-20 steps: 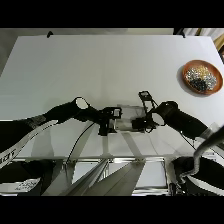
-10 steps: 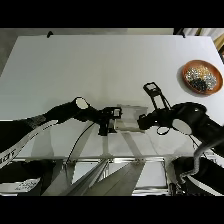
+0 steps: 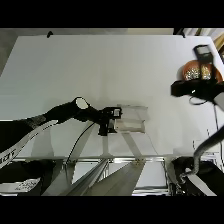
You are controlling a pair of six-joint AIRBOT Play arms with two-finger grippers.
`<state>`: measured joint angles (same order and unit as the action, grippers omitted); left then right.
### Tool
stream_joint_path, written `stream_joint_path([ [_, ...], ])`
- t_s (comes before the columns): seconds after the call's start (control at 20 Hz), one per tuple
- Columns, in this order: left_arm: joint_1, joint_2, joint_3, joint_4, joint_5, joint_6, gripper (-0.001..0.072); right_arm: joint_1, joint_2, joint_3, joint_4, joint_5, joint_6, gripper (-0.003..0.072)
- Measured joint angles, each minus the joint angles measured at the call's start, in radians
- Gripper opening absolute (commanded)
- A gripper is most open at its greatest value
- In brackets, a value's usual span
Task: Fold the box and place the chain.
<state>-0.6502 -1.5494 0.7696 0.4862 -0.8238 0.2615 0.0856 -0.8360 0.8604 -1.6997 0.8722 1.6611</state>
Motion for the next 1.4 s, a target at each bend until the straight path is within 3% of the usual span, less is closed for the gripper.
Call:
stream_joint_path([
  [0.2, 0.000, 0.000, 0.000, 0.000, 0.000, 0.000, 0.0397, -0.312, -0.190, 0.071, 0.055, -0.087, -0.105, 0.0317],
  [0.4, 0.000, 0.000, 0.000, 0.000, 0.000, 0.000, 0.0397, -0.473, -0.414, 0.154, 0.160, -0.102, -0.154, 0.0300],
  [0.85, 0.000, 0.000, 0.000, 0.000, 0.000, 0.000, 0.0397, -0.533, -0.715, 0.303, 0.265, -0.156, -0.169, 0.0295],
  [1.0, 0.000, 0.000, 0.000, 0.000, 0.000, 0.000, 0.0397, -0.534, -0.753, 0.320, 0.275, -0.153, -0.169, 0.0251],
  [1.25, 0.000, 0.000, 0.000, 0.000, 0.000, 0.000, 0.0397, -0.536, -0.774, 0.328, 0.267, -0.135, -0.170, 0.0249],
  [1.4, 0.000, 0.000, 0.000, 0.000, 0.000, 0.000, 0.0397, -0.536, -0.786, 0.329, 0.255, -0.127, -0.170, 0.0171],
])
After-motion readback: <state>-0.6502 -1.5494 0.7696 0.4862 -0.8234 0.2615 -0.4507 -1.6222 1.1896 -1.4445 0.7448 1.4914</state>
